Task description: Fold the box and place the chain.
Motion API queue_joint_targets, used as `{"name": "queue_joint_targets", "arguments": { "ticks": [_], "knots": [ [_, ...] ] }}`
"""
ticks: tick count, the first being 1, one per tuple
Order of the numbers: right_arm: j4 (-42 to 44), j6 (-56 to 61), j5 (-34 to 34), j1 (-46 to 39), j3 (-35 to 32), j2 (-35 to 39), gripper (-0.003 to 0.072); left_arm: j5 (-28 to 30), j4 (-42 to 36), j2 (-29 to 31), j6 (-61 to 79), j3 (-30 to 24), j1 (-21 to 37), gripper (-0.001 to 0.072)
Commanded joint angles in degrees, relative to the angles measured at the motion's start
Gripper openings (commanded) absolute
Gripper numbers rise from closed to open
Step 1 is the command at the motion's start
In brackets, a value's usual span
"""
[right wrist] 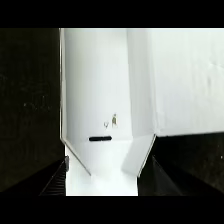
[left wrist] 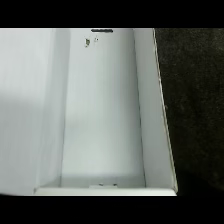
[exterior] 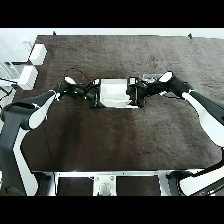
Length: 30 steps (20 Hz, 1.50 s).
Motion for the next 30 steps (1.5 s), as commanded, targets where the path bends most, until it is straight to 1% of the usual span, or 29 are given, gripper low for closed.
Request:
{"name": "queue_joint_targets", "arguments": {
  "ticks": [1, 2, 3, 5, 6, 10, 12, 15, 16, 17, 19, 21, 24, 25, 26, 27, 29, 30],
  "knots": [
    [1.20, 0.17, -1.70, 1.16, -0.02, -0.94, 0.0556, 0.04, 0.00, 0.00, 0.00, 0.07, -0.04, 0.0178],
    [1.20, 0.15, -1.70, 1.49, -0.07, -1.18, 0.0465, 0.04, 0.00, 0.00, 0.00, 0.07, -0.04, 0.0178],
    [1.20, 0.17, -1.70, 1.75, -0.07, -1.33, 0.0392, 0.04, 0.00, 0.00, 0.00, 0.07, -0.02, 0.0178],
    [1.81, 0.15, -1.70, 2.36, -0.11, -1.36, 0.0278, 0.02, 0.00, 0.00, 0.00, 0.07, -0.04, 0.0178],
    [2.80, 0.11, -1.77, 2.43, -0.13, -1.36, 0.0269, 0.04, 0.00, 0.00, 0.00, 0.07, -0.04, 0.0178],
    [8.09, -0.09, -3.54, 2.45, -0.13, -1.92, 0.0269, 0.04, 0.00, 0.00, 0.00, 0.07, -0.04, 0.0178],
    [8.90, -0.07, -3.72, 2.47, -0.13, -2.73, 0.0270, 0.04, 0.00, 0.00, 0.00, 0.07, -0.02, 0.0178],
    [9.51, -0.13, -3.85, 2.51, -0.13, -3.39, 0.0281, 0.04, 0.00, 0.00, 0.00, 0.07, -0.04, 0.0178],
    [9.88, -0.11, -3.85, 2.69, -0.13, -3.43, 0.0354, 0.04, 0.00, 0.00, 0.00, 0.07, -0.04, 0.0178],
    [9.79, -0.13, -3.87, 2.82, -0.13, -3.43, 0.0476, 0.04, 0.00, 0.00, 0.00, 0.07, -0.04, 0.0178],
    [9.60, -0.09, -3.87, 2.75, -0.15, -3.43, 0.0515, 0.04, 0.00, 0.00, 0.00, 0.07, -0.04, 0.0178],
    [8.55, 0.37, -3.78, 2.58, -0.13, -3.39, 0.0632, 0.02, 0.00, 0.00, 0.00, 0.07, -0.04, 0.0178],
    [7.87, 0.37, -2.69, 2.03, -0.13, -3.37, 0.0632, 0.04, 0.00, 0.00, 0.00, 0.07, -0.04, 0.0178],
    [7.50, 0.48, -2.71, 1.90, -0.13, -3.34, 0.0570, 0.02, 0.00, 0.00, 0.00, 0.07, -0.04, 0.0178],
    [5.68, 0.63, -2.49, 1.60, -0.13, -3.08, 0.0252, 0.04, 0.00, 0.00, 0.00, 0.07, -0.04, 0.0178],
    [4.20, 1.49, -2.08, 1.36, -0.13, -2.64, 0.0115, 0.04, 0.00, 0.00, 0.00, 0.07, -0.04, 0.0178],
    [0.31, 7.41, -1.36, 0.61, -0.13, -1.42, 0.0010, 0.04, 0.00, 0.00, 0.00, 0.07, -0.04, 0.0178],
    [-2.08, 10.10, -0.39, 0.13, -0.13, -0.50, 0.0011, 0.04, 0.00, 0.00, 0.00, 0.07, -0.04, 0.0178]
  ]
}}
